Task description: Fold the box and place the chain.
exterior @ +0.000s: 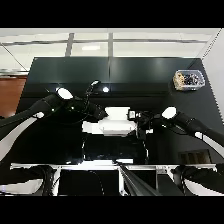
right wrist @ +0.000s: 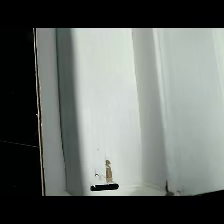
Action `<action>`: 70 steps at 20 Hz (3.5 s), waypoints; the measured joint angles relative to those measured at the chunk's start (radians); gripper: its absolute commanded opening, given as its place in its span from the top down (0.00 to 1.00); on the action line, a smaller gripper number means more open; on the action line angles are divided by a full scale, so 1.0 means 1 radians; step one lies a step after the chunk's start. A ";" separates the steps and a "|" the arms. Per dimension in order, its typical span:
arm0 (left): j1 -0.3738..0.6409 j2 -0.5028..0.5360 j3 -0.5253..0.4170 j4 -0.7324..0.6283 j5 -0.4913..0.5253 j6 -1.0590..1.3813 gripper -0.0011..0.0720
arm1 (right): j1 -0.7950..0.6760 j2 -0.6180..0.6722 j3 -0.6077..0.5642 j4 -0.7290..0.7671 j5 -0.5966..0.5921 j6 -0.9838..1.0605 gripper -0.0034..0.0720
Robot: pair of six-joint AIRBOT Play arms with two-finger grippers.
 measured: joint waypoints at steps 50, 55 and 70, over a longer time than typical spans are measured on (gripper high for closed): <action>-0.086 0.201 -0.227 0.012 0.068 0.784 0.76 | 0.000 0.000 0.000 -0.002 0.000 -0.002 0.32; -0.097 0.158 -0.227 -0.029 0.106 0.757 0.91 | 0.000 0.000 0.000 -0.002 -0.001 -0.001 0.32; -0.033 0.214 -0.185 0.104 0.039 0.547 0.95 | 0.000 0.000 0.000 -0.002 -0.001 0.000 0.32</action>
